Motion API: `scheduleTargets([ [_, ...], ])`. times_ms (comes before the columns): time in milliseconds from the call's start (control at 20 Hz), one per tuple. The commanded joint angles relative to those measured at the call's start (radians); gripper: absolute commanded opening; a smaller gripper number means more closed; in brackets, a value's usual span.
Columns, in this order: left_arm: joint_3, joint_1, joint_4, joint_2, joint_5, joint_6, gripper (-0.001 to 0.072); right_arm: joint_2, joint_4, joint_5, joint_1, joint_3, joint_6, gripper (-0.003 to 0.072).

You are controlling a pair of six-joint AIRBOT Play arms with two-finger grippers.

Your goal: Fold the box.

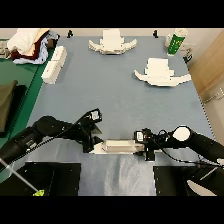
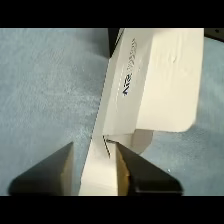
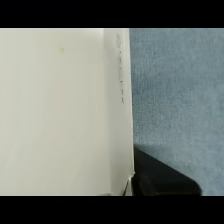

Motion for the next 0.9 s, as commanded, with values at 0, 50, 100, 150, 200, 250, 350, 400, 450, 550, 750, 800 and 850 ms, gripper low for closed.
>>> scheduleTargets([
  [0,0.033,0.005,0.222,0.197,-0.243,-0.616,0.0014,0.001,0.0,0.0,0.001,-0.001,0.001,0.0498],
  [50,0.033,-0.002,0.147,0.221,-0.269,-0.71,0.0014,0.001,0.0,0.001,0.001,-0.001,0.0,0.0498],
  [100,0.032,-0.019,0.053,0.221,-0.253,-0.812,0.0014,0.001,0.001,0.0,0.001,-0.001,0.001,0.0498],
  [150,0.032,-0.045,-0.032,0.204,-0.206,-0.874,0.0014,0.001,0.0,0.001,0.001,-0.001,0.001,0.0498],
  [200,0.032,-0.084,-0.12,0.171,-0.137,-0.909,0.0014,0.001,0.0,0.001,0.001,-0.001,0.001,0.0498],
  [250,0.033,-0.128,-0.189,0.123,-0.074,-0.911,0.0013,0.001,0.001,0.0,0.001,-0.001,0.001,0.0498],
  [350,0.034,-0.212,-0.265,-0.008,0.007,-0.912,0.0014,0.001,0.0,0.0,0.001,-0.001,0.001,0.0498],
  [400,0.037,-0.237,-0.296,-0.074,0.041,-0.911,0.0014,0.001,0.0,0.001,0.001,-0.001,0.001,0.0498],
  [450,0.045,-0.247,-0.321,-0.124,0.084,-0.91,0.0014,0.001,0.001,0.0,0.001,-0.001,0.001,0.0498],
  [550,0.079,-0.247,-0.373,-0.177,0.222,-0.881,0.0014,0.001,0.0,0.001,0.001,-0.001,0.0,0.0498],
  [750,0.108,-0.244,-0.327,-0.215,0.486,-0.886,0.0013,0.001,0.0,0.0,0.001,-0.001,0.001,0.0498],
  [800,0.108,-0.234,-0.317,-0.243,0.48,-0.896,0.0013,0.001,0.0,0.001,0.001,-0.001,0.001,0.0498],
  [850,0.108,-0.219,-0.315,-0.274,0.46,-0.913,0.0013,0.001,0.001,0.0,0.001,-0.001,0.001,0.0498],
])
